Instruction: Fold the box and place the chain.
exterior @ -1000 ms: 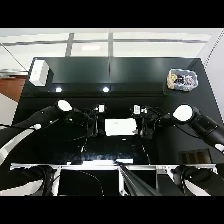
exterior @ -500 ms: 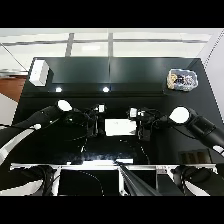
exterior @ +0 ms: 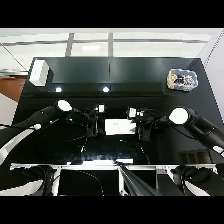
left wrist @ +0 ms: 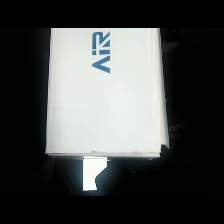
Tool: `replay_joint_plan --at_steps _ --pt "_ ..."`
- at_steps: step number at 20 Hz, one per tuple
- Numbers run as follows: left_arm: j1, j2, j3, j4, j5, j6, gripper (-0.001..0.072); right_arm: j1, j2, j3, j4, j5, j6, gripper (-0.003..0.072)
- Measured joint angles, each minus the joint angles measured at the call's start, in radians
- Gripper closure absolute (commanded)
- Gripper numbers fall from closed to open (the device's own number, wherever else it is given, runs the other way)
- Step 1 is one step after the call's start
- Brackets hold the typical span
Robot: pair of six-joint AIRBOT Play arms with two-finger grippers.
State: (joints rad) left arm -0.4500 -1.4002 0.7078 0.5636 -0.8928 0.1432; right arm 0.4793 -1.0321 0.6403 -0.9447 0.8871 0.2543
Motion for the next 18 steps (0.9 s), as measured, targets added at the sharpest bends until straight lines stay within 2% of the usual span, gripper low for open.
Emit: replay_joint_plan --at_steps 15,16,17,18 --pt "0.0 0.0 0.0 0.001 -0.001 0.003 0.0306 0.002 0.0 0.067 -0.011 -0.015 0.049 0.0378" --pt "0.0 0.0 0.0 0.001 -0.001 0.002 0.0306 0.002 0.0 0.072 -0.011 -0.013 0.051 0.0255" --pt "0.0 0.0 0.0 0.0 -0.001 0.0 0.0306 0.002 0.0 0.077 -0.011 -0.012 0.057 -0.0024" --pt "0.0 0.0 0.0 0.0 -0.001 0.0 0.0306 0.002 0.001 0.084 -0.01 -0.008 0.066 -0.0017"
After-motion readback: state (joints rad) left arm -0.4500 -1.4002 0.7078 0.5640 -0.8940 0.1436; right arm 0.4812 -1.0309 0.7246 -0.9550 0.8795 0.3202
